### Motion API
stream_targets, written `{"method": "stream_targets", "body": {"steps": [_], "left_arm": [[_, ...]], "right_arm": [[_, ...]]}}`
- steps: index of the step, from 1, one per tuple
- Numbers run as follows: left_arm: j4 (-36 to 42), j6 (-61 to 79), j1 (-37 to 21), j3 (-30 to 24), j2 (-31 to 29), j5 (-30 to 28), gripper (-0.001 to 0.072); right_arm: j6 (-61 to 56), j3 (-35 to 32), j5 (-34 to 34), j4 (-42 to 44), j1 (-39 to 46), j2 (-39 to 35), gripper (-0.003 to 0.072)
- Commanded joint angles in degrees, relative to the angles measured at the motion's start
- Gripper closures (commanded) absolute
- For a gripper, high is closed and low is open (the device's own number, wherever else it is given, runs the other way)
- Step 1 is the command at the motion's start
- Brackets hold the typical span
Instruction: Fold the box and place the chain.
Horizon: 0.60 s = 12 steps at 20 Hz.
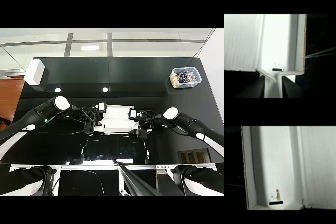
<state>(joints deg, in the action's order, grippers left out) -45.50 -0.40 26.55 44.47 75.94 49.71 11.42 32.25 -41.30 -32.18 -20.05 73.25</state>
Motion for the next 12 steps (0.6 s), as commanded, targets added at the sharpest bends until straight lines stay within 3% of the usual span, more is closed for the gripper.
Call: {"method": "stream_targets", "body": {"steps": [1,9,12], "left_arm": [[1.2,0.0,1.1,0.3,1.2,2.0,0.0453],[5.2,0.0,5.8,0.3,3.6,-4.6,0.0456],[5.2,0.0,5.7,0.3,3.8,-4.5,0.0456]], "right_arm": [[0.0,0.0,0.0,0.0,-0.1,0.0,0.028],[0.0,0.0,0.0,0.0,-0.1,0.0,0.0279],[0.0,0.0,0.0,0.0,-0.1,0.0,0.028]]}}
